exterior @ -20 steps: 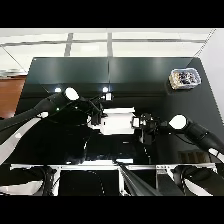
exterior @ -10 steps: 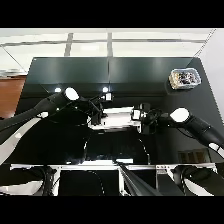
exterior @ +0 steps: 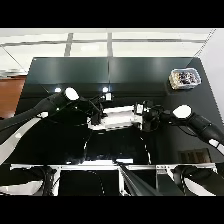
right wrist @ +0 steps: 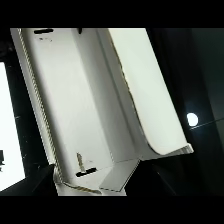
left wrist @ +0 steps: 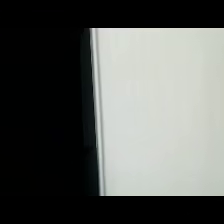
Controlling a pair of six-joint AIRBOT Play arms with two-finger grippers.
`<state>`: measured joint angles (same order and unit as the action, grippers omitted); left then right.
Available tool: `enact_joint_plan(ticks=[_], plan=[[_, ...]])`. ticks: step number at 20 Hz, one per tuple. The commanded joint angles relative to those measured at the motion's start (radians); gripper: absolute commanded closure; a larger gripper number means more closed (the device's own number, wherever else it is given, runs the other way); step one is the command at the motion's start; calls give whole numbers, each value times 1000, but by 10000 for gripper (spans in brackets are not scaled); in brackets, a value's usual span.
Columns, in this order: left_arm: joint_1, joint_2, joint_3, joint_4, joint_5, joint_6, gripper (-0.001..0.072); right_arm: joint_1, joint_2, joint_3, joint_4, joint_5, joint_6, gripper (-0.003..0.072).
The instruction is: Fold the box and place the chain.
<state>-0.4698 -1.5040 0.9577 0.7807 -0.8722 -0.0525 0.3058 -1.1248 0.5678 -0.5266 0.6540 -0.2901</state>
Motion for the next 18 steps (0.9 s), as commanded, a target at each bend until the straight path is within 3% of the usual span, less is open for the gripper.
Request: enact_joint_plan(ticks=[1, 13, 18], plan=[[0, -1, 0, 0, -20, 1, 682, 10, -35, 1, 41, 54, -63, -20], [0, 3, 0, 8, -30, 1, 682, 30, -90, 3, 43, 16, -138, -20], [0, 3, 0, 32, -30, 5, 682, 12, -90, 59, 44, 52, -138, -20]])
